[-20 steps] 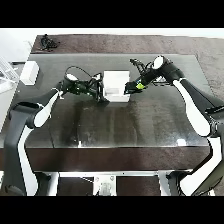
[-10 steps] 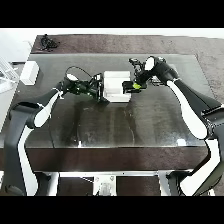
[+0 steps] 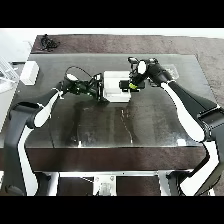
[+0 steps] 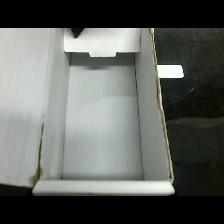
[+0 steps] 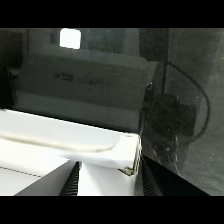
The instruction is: Fold the box and place the chain.
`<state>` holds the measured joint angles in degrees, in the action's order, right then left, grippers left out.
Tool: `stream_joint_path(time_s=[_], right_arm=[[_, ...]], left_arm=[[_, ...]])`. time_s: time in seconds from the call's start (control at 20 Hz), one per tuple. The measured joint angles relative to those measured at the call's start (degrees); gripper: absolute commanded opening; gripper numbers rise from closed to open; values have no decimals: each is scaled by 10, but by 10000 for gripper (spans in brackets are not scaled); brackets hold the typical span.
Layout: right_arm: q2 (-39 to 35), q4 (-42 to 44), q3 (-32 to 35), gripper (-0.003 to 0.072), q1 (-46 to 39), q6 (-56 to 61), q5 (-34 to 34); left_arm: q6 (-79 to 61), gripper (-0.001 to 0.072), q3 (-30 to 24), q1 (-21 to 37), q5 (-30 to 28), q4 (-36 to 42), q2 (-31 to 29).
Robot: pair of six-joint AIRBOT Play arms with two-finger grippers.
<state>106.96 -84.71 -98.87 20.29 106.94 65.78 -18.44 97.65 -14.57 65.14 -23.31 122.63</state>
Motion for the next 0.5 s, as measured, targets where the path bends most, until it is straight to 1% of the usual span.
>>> stream_joint_path(time_s=[0.5], right_arm=[[0,-12,-1,451,3,13,33]], left_arm=[[0,328,0,-1,0,0,0]])
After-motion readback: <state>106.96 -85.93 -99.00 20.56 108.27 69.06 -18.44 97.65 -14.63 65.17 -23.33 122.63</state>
